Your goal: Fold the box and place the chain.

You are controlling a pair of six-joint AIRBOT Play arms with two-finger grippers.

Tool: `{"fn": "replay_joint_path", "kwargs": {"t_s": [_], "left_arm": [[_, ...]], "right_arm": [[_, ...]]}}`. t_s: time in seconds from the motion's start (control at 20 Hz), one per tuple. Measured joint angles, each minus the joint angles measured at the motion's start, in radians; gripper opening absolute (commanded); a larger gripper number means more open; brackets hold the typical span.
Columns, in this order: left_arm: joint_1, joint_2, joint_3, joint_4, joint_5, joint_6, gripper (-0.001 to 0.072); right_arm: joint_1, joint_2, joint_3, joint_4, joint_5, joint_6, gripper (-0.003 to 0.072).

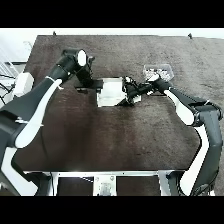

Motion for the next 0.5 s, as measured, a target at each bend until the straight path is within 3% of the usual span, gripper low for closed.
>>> {"fn": "replay_joint_path", "kwargs": {"t_s": [0.5], "left_arm": [[0.001,0.241,-0.005,-0.007,0.207,0.464,0.0704]], "right_arm": [[0.000,0.000,0.000,0.000,0.000,0.000,0.0516]]}}
